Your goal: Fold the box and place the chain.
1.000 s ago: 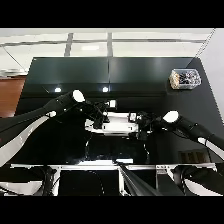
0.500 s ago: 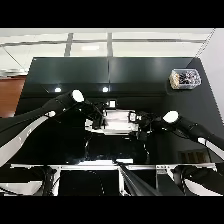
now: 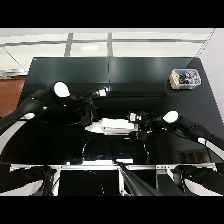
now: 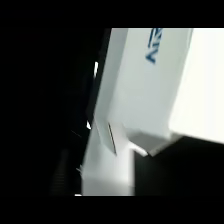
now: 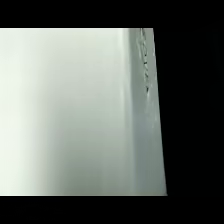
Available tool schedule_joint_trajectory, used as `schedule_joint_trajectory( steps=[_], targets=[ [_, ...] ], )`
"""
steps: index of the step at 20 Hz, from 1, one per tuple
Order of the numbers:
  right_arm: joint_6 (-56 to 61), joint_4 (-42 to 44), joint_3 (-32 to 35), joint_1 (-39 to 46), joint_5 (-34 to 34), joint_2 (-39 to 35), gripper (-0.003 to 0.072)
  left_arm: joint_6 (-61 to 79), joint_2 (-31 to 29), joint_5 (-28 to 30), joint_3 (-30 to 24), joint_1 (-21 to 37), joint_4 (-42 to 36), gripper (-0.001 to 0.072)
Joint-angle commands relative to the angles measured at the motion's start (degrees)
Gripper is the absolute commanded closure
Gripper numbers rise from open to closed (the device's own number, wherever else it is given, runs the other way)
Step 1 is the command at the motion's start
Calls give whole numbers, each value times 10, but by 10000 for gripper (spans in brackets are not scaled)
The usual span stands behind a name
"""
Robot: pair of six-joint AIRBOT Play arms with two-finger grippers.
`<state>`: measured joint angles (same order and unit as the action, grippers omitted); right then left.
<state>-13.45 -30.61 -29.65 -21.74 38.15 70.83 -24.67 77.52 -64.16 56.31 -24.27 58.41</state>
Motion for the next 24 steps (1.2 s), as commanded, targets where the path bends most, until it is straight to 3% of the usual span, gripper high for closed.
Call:
schedule_joint_trajectory(
  steps=[1, 3, 5, 8, 10, 15, 18, 21, 24],
  targets=[
    [0, 1, 0, -1, 1, 0, 621, -169, -29, -139, 0, 19, 35, 681],
    [1, 1, 0, 0, 0, 0, 620, -230, -26, -175, -17, 15, -12, 682],
    [2, 1, 0, 0, 4, 0, 620, -236, -25, -154, -65, 1, -129, 682],
    [1, 1, 0, 0, 4, 0, 620, -131, -26, -85, -143, -8, -341, 683],
    [2, 1, 0, 0, 4, 0, 620, -73, -26, -20, -156, -5, -417, 683],
    [1, 1, 0, 0, 4, 0, 620, 10, -27, 148, -152, 16, -460, 682],
    [2, 1, 0, 0, 4, 0, 620, 71, -24, 213, -151, 10, -494, 683],
    [1, 1, 0, 0, 4, 0, 620, 22, -15, 264, -134, -1, -389, 683],
    [1, 1, 0, 0, 4, 0, 620, -66, 9, 251, -111, -8, -283, 683]
  ],
)
